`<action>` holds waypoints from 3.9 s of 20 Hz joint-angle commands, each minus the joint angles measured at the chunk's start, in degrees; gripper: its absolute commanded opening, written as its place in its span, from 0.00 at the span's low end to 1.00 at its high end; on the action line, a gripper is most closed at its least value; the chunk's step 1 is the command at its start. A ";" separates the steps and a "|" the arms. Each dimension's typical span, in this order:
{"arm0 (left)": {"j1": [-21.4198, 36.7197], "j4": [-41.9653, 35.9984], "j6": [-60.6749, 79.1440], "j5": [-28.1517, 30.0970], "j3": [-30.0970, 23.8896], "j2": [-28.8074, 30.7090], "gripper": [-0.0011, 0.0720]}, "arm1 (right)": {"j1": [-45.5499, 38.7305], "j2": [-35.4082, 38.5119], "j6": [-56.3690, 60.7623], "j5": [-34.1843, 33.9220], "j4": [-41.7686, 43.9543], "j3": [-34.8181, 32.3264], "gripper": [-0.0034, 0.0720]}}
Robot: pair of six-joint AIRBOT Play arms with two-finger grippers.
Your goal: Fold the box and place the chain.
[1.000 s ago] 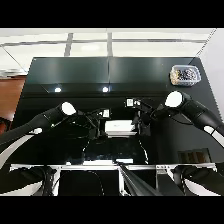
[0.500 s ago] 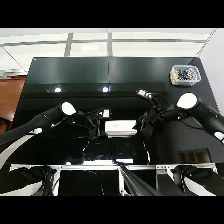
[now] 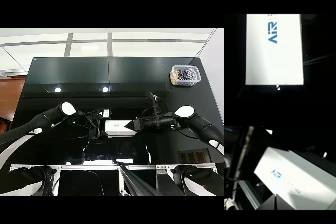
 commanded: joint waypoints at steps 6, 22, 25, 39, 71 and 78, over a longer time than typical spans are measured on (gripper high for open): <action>0.00 0.02 0.02 0.00 0.04 -0.02 0.46 | 2.38 -4.50 7.50 -5.81 -6.01 -0.33 0.07; 0.39 5.49 -3.26 -5.07 4.13 0.87 0.99 | -25.83 13.55 -0.46 19.43 -12.63 8.90 0.07; 0.85 6.05 -3.26 -8.07 7.91 3.98 0.99 | -33.35 14.32 1.46 23.26 -18.08 8.87 0.07; -6.91 -5.70 -15.26 -1.70 17.92 -9.64 0.98 | -36.79 14.32 1.01 22.47 -19.76 8.85 0.07; 18.10 47.80 -71.63 -0.26 32.50 -6.95 0.50 | -36.76 14.32 1.03 18.60 -19.23 8.85 0.07; 47.08 43.28 -82.07 -2.08 50.07 -21.64 0.50 | -36.74 14.29 4.26 9.46 -17.09 8.85 0.07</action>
